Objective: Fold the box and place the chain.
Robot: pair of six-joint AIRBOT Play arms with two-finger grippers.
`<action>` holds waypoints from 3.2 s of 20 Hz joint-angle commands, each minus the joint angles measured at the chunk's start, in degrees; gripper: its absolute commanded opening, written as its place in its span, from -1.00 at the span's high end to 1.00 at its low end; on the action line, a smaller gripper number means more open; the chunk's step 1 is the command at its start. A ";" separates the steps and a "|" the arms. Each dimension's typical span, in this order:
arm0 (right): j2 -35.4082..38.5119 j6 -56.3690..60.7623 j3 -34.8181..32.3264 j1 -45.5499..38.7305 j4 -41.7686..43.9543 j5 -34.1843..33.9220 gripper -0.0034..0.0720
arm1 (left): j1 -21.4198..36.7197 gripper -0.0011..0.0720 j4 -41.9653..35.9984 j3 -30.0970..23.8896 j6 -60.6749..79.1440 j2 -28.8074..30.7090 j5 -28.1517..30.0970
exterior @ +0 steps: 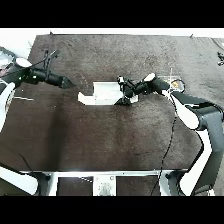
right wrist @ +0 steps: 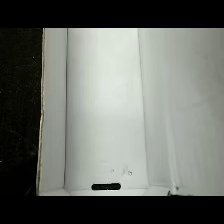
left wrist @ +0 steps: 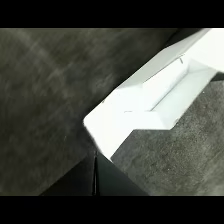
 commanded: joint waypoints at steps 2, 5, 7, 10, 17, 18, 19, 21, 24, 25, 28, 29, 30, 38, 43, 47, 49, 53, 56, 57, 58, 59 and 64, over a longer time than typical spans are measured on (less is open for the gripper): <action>-0.02 0.02 0.02 0.04 0.02 0.04 -0.11 | 1.81 0.94 -1.14 -4.59 -5.01 0.00 1.84; -0.02 0.02 0.02 0.04 0.02 0.04 -0.11 | 1.66 0.94 -1.22 -4.68 -8.28 -0.74 1.88; -0.02 0.02 0.02 0.04 0.02 0.07 -0.11 | 1.05 0.94 -1.27 -4.68 -9.29 -1.90 1.53; -0.02 0.02 0.04 0.04 0.02 0.07 -0.11 | 0.07 0.94 -2.12 -4.83 -10.58 -3.76 2.51; -0.02 0.02 0.02 0.04 0.02 0.02 -0.11 | -2.89 0.94 -3.54 -5.95 -11.45 -5.84 4.22; -0.02 0.02 0.04 0.04 0.02 0.04 -0.11 | -3.50 0.94 -3.65 -6.25 -11.85 -5.84 5.35; -0.02 0.02 0.04 0.04 0.02 0.02 -0.11 | -4.15 0.94 -3.45 -6.45 -12.15 -5.84 6.54; -0.02 0.02 0.02 0.04 0.02 0.04 -0.11 | -5.16 0.94 -3.93 -6.45 -12.50 -6.32 7.41; -0.02 0.02 0.02 0.04 0.02 0.04 -0.11 | -6.67 0.94 -5.64 -6.45 -13.77 -8.52 7.37; -0.02 0.02 0.02 0.04 0.02 0.07 -0.11 | -7.21 0.94 -6.78 -6.45 -13.62 -8.85 7.56; -0.02 0.02 0.02 0.04 0.02 0.07 -0.11 | -8.66 0.94 -7.04 -6.43 -13.57 -9.05 8.76; -0.02 0.02 0.02 0.04 0.02 0.02 -0.11 | -8.66 0.94 -7.54 -6.34 -13.46 -9.05 8.55; -0.02 0.02 0.02 0.04 0.02 0.04 -0.11 | -8.66 0.94 -7.72 -6.03 -13.14 -9.03 8.17; -0.02 0.02 0.02 0.04 0.02 0.04 -0.11 | -8.66 0.21 -8.20 -3.98 -11.61 -8.55 3.04; -0.02 0.02 0.02 0.04 0.02 0.04 -0.11 | -8.68 0.16 -8.24 -3.13 -11.52 -6.34 2.75; -0.02 0.02 0.02 0.04 0.02 0.04 -0.11 | -9.42 0.13 -7.72 -3.08 -11.61 -4.94 2.80; -0.02 0.02 0.02 0.04 0.02 0.04 -0.11 | -10.38 0.13 -7.10 -3.08 -11.61 -4.94 2.89; -0.02 0.02 0.04 0.04 0.02 0.04 -0.11 | -11.80 0.12 -7.34 -2.73 -11.56 -4.94 2.60; -0.02 0.02 0.02 0.04 0.02 0.04 -0.11 | -12.85 0.11 -6.99 -1.14 -11.65 -4.92 2.29; -0.02 0.02 0.02 0.04 0.02 0.04 -0.11 | -13.18 0.11 -6.93 -0.72 -11.93 -4.92 2.40; -0.02 0.02 0.04 0.04 0.02 0.07 -0.11 | -13.55 0.11 -6.69 -0.44 -12.26 -4.92 2.69; -0.02 0.02 0.02 0.04 0.02 0.02 -0.11 | -13.81 0.11 -6.23 -0.31 -13.05 -4.92 2.86; -0.02 0.02 0.02 0.04 0.02 0.04 -0.11 | -15.76 0.11 -1.95 -0.28 -20.44 -4.92 4.70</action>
